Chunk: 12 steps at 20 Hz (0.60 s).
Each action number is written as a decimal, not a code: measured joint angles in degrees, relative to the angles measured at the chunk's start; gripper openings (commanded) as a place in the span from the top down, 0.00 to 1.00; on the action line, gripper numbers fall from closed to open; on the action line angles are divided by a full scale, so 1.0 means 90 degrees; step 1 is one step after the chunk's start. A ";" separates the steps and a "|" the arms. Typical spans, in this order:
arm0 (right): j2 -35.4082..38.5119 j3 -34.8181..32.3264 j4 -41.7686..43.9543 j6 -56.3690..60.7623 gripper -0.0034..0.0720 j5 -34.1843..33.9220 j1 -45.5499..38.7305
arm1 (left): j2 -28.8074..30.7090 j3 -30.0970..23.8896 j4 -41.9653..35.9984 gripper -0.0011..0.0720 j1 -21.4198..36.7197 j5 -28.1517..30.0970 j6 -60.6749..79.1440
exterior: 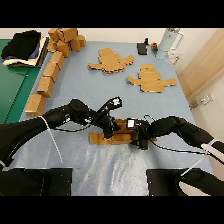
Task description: Fold the box.
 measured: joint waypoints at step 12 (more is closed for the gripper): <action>0.0000 0.0000 -0.0024 -0.0002 0.28 -0.0017 0.0010 | 0.0835 0.0002 0.2421 0.20 0.0612 -0.0877 -0.3446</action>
